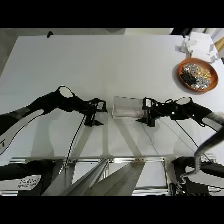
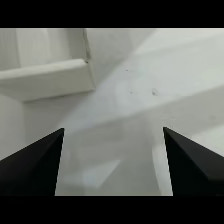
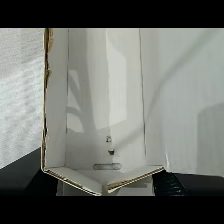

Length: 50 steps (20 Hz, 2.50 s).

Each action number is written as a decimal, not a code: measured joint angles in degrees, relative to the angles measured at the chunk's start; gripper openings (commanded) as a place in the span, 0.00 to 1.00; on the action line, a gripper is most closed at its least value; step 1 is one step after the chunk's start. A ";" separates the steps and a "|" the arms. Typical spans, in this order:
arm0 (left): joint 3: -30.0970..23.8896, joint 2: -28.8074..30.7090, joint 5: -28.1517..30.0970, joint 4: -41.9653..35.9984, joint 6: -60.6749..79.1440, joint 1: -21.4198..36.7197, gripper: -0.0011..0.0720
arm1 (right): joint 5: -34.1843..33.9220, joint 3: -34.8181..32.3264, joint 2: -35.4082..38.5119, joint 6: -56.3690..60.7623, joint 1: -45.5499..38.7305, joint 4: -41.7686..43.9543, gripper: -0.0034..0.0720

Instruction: Fold the box and place the chain.

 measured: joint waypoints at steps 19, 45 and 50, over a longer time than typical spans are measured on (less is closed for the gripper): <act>8.63 -7.85 -4.72 -4.90 5.35 -1.73 0.97 | 0.09 0.02 0.04 -0.02 -0.04 -0.11 0.47; 8.61 -7.32 -3.19 -6.23 2.34 -0.72 0.98 | 0.00 0.00 0.02 0.00 0.04 0.00 0.47; 8.63 -7.34 -3.02 -6.43 2.19 -1.42 0.98 | 0.04 0.00 0.02 -0.04 0.04 -0.02 0.47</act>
